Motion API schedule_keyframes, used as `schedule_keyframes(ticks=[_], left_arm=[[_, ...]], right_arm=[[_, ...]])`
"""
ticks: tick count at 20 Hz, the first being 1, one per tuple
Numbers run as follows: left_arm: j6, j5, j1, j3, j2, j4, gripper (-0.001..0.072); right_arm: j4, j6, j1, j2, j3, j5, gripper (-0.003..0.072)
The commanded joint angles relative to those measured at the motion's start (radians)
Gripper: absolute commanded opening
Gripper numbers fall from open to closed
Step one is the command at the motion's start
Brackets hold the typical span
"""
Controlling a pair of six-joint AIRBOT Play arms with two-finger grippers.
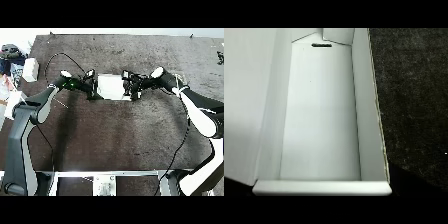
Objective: Fold the box and place the chain.
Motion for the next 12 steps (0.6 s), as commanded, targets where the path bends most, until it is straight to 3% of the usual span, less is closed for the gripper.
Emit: schedule_keyframes(ticks=[1,2,3,4,6,7,8,12], left_arm=[[0.0,0.0,0.001,0.0,0.0,0.0,0.0347],[0.0,0.0,0.001,0.0,0.0,0.0,0.0347],[0.0,0.0,0.001,0.0,0.0,0.0,0.0347],[0.0,0.0,0.001,0.0,0.0,0.0,0.0347],[0.0,0.0,0.001,0.0,0.0,0.0,0.0347],[0.0,0.0,0.001,0.0,0.0,0.0,0.0347],[0.0,0.0,0.001,0.0,0.0,0.0,0.0347],[0.0,0.0,0.001,0.0,0.0,0.0,0.0348]], right_arm=[[0.064,-0.014,0.002,-0.026,-0.003,0.032,0.0274],[0.08,-0.014,0.002,-0.031,-0.003,0.034,0.0243],[0.095,-0.019,0.002,-0.033,-0.003,0.033,0.0146],[0.111,-0.035,0.002,-0.034,-0.003,0.027,0.0105],[0.165,-0.068,0.002,-0.034,-0.003,0.019,0.0106],[0.19,-0.082,0.002,-0.036,-0.003,0.019,0.0155],[0.208,-0.084,0.003,-0.039,-0.003,0.019,0.0259],[0.22,-0.135,0.016,-0.062,-0.003,0.016,0.0266]])
